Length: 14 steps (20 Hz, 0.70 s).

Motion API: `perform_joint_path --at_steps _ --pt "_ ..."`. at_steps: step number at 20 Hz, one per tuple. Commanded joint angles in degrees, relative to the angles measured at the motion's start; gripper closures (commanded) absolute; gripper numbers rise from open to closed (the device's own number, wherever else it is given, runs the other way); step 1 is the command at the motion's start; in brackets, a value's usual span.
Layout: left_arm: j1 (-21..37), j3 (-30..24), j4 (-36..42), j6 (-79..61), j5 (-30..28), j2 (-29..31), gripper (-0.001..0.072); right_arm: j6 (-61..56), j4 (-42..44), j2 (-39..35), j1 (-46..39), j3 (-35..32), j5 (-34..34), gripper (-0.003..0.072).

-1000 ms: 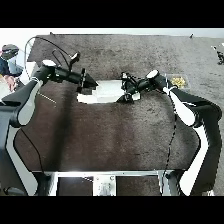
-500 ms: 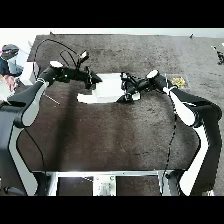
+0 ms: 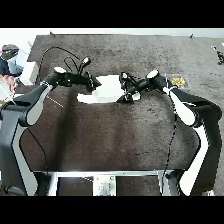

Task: Fold the box and place the chain.

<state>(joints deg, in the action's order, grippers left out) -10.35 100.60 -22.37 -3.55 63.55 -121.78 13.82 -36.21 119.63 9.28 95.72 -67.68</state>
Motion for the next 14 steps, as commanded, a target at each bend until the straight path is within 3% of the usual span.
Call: perform_joint_path --at_steps 1,9,14 --pt "-0.66 -0.02 -1.4 -1.07 0.11 -0.37 0.07 0.09 0.02 0.02 0.07 -0.02 0.0 0.0277" --pt "2.29 1.49 -1.57 -1.49 0.72 4.72 0.07 0.09 0.02 0.02 0.07 -0.02 0.0 0.0277" --pt "4.57 3.32 -5.95 -1.42 8.44 10.73 0.07 0.07 0.02 0.02 0.07 -0.02 0.0 0.0277"
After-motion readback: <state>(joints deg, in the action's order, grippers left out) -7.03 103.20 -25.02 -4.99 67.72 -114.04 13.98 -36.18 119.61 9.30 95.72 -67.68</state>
